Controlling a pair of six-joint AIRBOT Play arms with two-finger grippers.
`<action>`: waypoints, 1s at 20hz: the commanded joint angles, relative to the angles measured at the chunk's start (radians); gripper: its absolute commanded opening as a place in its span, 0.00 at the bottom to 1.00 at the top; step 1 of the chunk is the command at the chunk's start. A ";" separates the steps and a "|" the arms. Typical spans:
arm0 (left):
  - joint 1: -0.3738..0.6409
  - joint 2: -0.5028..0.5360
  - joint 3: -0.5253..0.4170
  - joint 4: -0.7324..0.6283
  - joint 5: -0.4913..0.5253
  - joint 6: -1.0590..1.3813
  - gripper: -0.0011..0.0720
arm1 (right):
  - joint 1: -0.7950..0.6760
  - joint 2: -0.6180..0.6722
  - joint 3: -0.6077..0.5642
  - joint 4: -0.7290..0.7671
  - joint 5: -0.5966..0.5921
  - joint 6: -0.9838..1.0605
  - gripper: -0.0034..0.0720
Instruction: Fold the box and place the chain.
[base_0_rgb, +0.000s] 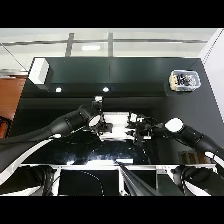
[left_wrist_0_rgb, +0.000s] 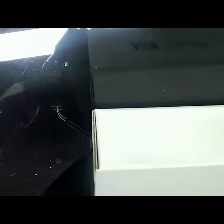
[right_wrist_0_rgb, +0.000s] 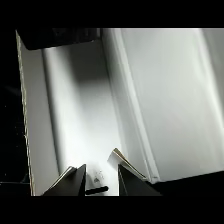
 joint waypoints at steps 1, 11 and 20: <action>0.000 0.000 0.000 0.000 -0.001 0.000 0.05 | 0.000 -0.001 0.000 0.000 -0.005 0.000 0.54; 0.000 0.000 0.000 0.004 -0.044 0.000 0.05 | -0.276 0.238 0.043 -0.388 0.323 0.781 0.10; 0.000 0.000 0.000 0.005 -0.043 0.000 0.05 | -0.886 0.190 -0.042 -0.408 0.540 1.396 0.10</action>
